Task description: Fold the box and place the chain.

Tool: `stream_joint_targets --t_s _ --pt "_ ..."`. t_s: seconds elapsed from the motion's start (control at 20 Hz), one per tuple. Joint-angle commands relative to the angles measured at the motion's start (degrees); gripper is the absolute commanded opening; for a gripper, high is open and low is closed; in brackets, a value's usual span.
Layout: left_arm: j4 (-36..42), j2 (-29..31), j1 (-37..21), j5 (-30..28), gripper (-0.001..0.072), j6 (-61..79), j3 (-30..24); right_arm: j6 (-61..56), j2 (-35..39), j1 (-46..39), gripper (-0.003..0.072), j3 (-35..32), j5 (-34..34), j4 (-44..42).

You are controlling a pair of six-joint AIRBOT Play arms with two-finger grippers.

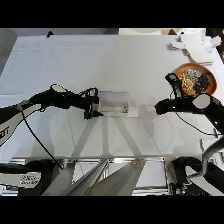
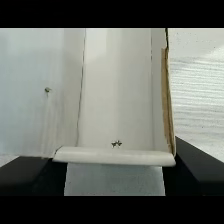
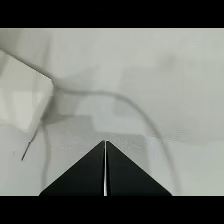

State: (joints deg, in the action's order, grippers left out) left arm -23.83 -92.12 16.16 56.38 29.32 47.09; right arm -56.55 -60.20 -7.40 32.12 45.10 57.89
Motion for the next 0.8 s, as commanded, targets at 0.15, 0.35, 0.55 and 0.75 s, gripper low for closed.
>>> stream_joint_targets --t_s 0.15,0.35,0.55,0.75 --pt "0.0 0.0 0.0 0.0 0.0256 0.0 0.0 5.2 -12.4 -0.4 0.0003 -1.4 2.7 -22.9" --pt "0.0 0.0 0.0 0.0 0.0256 0.0 0.0 9.2 -16.6 3.3 0.0003 -1.4 1.9 -30.3" --pt "0.0 0.0 0.0 0.0 0.0256 0.0 0.0 13.7 -17.2 6.6 0.0003 -1.4 2.3 -36.7" --pt "0.0 0.0 0.0 0.0 0.0256 0.0 0.0 16.6 -16.8 8.8 0.0009 -1.4 2.4 -46.0"
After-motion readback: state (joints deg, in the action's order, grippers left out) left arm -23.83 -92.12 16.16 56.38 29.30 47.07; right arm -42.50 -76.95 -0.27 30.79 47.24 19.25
